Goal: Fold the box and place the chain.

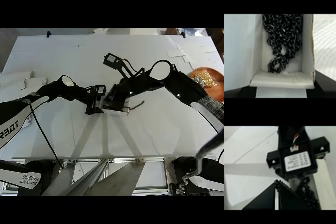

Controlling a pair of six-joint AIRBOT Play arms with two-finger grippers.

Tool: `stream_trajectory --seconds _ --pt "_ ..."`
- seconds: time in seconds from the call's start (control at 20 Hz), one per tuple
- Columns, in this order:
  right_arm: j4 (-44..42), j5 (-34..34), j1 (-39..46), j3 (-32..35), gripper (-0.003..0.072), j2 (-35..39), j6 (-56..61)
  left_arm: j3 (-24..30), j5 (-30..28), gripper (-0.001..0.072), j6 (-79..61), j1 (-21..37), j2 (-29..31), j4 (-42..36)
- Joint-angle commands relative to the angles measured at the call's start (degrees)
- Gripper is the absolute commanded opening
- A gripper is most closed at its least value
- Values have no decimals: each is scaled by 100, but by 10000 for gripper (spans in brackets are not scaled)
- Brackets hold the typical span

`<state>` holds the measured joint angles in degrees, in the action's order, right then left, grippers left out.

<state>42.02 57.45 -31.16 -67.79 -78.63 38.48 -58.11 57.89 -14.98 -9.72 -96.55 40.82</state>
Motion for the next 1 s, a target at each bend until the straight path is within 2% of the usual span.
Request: stream_trajectory --seconds 0.0,0.05,0.1,0.15,0.2,0.35,0.45,0.75,0.85,0.95 --pt "61 -363 -20 -4 10 -74 -125 -7 0 486 0 -2 -2 0" --pt "212 -334 -20 -4 16 -81 -98 -7 0 486 0 -2 -2 0" --pt "304 -323 -20 -7 95 -79 -96 -7 0 486 0 -2 -2 0" --pt "330 -313 -20 -7 208 -79 -98 -7 0 486 0 -2 -4 0" --pt "348 -310 -20 -7 248 -76 -98 -7 0 486 0 -2 -2 0" --pt "525 -282 -17 -7 248 -2 -98 -7 0 486 0 -2 -2 0" --pt "960 -199 24 -7 248 197 -85 -7 -2 486 0 -2 -2 0" --pt "2846 940 776 37 246 695 791 -7 0 486 0 -2 -2 0" --pt "3536 966 973 210 246 688 1104 -7 0 486 0 -2 -4 0" --pt "3775 767 1062 533 246 678 957 -7 0 486 0 -2 -4 0"
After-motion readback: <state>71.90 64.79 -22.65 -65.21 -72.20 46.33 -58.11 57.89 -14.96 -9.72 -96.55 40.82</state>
